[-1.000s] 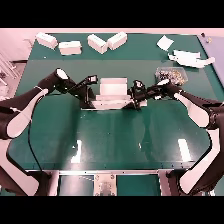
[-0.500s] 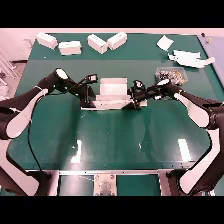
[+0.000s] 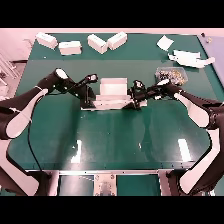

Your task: Fold the box and place the chain.

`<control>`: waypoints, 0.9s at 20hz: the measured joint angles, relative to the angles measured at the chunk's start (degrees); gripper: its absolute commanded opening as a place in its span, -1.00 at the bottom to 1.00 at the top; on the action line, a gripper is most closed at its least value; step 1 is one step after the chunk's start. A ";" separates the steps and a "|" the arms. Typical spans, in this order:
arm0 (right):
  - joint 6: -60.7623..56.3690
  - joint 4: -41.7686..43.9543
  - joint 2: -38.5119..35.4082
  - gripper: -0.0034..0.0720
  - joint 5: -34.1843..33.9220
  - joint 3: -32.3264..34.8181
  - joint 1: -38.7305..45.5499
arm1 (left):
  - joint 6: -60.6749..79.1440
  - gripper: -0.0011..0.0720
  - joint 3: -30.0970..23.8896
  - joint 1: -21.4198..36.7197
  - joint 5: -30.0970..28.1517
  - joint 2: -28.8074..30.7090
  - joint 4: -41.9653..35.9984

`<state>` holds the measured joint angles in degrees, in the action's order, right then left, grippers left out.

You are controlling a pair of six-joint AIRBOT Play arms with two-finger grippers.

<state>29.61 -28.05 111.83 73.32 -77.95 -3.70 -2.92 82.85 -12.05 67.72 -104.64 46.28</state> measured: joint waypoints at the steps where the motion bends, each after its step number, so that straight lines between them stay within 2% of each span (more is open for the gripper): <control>1: 0.00 0.00 0.00 0.54 0.00 0.00 0.00 | -0.09 1.00 0.00 0.02 0.09 0.00 0.24; 18: -0.02 0.00 0.00 0.54 0.00 0.00 0.00 | -3.19 0.99 0.00 0.00 -0.83 0.00 -3.13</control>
<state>29.58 -28.05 111.83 73.32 -77.95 -3.70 -6.11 82.85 -12.05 66.89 -104.64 43.16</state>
